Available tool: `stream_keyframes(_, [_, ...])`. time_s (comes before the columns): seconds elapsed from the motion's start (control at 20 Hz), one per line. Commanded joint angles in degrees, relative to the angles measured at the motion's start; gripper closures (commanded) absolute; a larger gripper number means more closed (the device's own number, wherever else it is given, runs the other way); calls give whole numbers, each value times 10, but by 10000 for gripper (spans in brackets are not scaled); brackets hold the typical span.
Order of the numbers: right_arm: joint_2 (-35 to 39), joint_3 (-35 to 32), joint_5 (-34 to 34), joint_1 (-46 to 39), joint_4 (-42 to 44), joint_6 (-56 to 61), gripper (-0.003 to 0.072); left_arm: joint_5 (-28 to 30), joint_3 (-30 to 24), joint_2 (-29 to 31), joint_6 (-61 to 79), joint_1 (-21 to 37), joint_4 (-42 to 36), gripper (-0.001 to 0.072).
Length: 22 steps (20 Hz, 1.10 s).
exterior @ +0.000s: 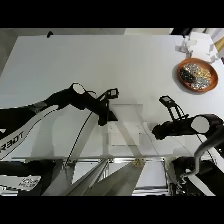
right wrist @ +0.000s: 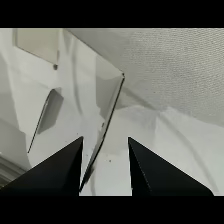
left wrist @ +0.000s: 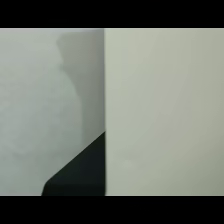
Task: Fold the box and place the chain.
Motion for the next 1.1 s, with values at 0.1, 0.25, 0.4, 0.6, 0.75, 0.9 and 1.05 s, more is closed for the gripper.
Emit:
stream_keyframes(0.1, [102,0,19,0,-49,-13,362,130,0,0,56,-59,2,703])
stream_keyframes(0.25, [153,0,16,0,-82,-13,362,132,0,0,49,-64,3,702])
stream_keyframes(0.4, [157,0,-3,0,-90,-13,363,133,0,0,40,-64,17,702])
stream_keyframes(0.6, [157,0,-43,0,-89,-13,364,140,0,0,27,-64,37,705])
stream_keyframes(0.75, [156,0,-47,0,-89,-13,364,163,0,0,-4,-64,43,706])
stream_keyframes(0.9, [156,0,-55,0,-89,-13,364,162,0,6,-28,-64,62,706])
stream_keyframes(1.05, [156,0,-73,0,-89,-13,364,163,0,38,-95,-61,125,706])
